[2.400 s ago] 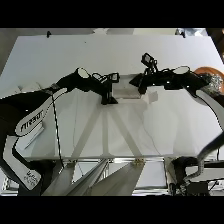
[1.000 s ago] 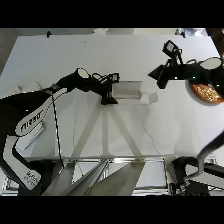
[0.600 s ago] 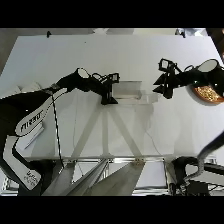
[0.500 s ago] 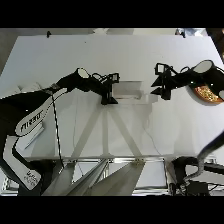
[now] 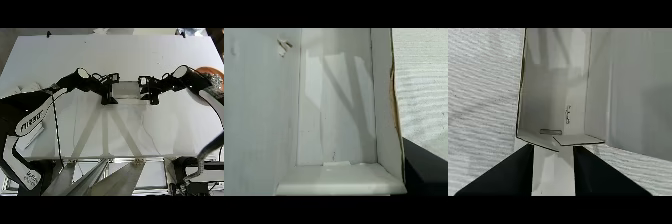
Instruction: Fold the box and place the chain.
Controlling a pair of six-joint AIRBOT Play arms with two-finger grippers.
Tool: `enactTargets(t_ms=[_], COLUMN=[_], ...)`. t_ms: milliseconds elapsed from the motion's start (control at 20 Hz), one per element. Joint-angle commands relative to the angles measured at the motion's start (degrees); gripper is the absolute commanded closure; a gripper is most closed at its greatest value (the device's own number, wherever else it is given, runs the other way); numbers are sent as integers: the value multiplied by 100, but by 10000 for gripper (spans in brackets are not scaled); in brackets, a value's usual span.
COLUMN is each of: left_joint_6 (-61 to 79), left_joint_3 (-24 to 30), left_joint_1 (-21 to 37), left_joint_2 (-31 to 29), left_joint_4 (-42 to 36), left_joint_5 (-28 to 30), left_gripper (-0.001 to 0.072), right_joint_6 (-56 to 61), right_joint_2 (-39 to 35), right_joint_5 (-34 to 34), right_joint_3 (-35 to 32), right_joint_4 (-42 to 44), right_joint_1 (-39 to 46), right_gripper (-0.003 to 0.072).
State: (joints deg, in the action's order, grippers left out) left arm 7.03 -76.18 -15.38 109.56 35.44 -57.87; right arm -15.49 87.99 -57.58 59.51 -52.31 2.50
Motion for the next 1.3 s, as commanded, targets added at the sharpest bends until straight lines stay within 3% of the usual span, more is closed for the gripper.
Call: enactTargets(t_ms=[0,350,400,450,700,750,900,950,1000,1050,1100,1250], left_joint_6=[2,2,2,2,2,2,0,2,2,2,2,2], left_joint_3=[-7,-7,-7,-7,-7,-7,-7,-7,-7,-7,-7,-7], left_joint_1=[2,0,-2,-2,-2,-2,-2,-2,-2,-2,-2,-2], left_joint_2=[-4,-4,-4,-4,-4,-4,-4,-4,-4,-4,-4,-4], left_joint_4=[0,0,0,0,0,0,0,0,0,0,0,0], left_joint_5=[2,2,0,2,2,2,2,2,2,0,2,2], left_gripper=[291,291,291,291,291,291,291,291,291,291,291,291], right_joint_6=[-24,-2,-2,0,63,66,243,396,544,612,629,839], right_joint_2=[59,59,59,59,59,59,59,59,52,39,17,-157], right_joint_5=[59,199,212,232,234,234,262,319,328,321,317,304], right_joint_3=[0,0,0,0,0,0,0,0,0,0,0,0], right_joint_4=[26,400,433,433,435,435,433,424,398,310,201,20], right_joint_1=[-76,-76,-76,-76,-76,-76,-76,-74,-70,-70,-70,-68], right_gripper=[538,544,591,590,460,383,376,396,486,645,676,677])
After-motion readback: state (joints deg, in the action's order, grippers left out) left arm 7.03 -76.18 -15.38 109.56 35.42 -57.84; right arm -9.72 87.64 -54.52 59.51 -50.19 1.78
